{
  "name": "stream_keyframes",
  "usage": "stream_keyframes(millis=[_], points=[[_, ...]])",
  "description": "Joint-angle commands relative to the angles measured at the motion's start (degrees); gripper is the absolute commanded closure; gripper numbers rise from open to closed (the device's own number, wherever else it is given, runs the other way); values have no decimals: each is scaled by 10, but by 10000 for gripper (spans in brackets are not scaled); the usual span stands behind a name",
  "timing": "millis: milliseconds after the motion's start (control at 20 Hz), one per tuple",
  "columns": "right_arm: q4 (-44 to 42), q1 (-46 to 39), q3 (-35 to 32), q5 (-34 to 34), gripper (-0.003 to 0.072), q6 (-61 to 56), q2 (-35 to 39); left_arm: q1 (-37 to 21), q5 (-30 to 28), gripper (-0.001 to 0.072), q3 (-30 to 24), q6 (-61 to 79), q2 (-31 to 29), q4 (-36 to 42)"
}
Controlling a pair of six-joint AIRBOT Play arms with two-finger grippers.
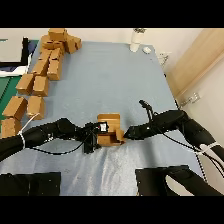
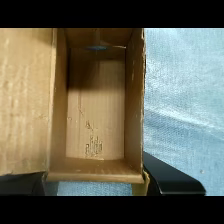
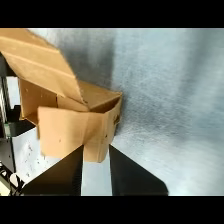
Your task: Fold the box.
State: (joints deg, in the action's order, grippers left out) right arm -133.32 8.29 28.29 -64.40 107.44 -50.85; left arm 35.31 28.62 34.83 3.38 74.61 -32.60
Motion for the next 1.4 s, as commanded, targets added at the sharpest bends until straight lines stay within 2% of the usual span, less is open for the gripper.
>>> stream_keyframes(millis=[0,50,250,550,800,1000,1150,1350], points=[[-6,36,1,26,372,0,-17,0,0,287,0,0,0,0],[-5,45,2,30,312,0,-21,0,0,287,0,0,0,0],[26,85,20,60,298,-24,-21,0,0,288,0,0,0,0],[253,197,76,74,298,-257,-35,0,0,287,0,0,0,0],[354,292,118,64,298,-418,-52,0,0,287,0,0,0,0],[385,332,154,45,299,-475,-128,0,0,288,0,0,0,0],[425,344,193,-4,298,-503,-184,0,0,287,0,0,0,0],[425,343,228,-25,299,-525,-212,0,0,287,0,0,0,0]])
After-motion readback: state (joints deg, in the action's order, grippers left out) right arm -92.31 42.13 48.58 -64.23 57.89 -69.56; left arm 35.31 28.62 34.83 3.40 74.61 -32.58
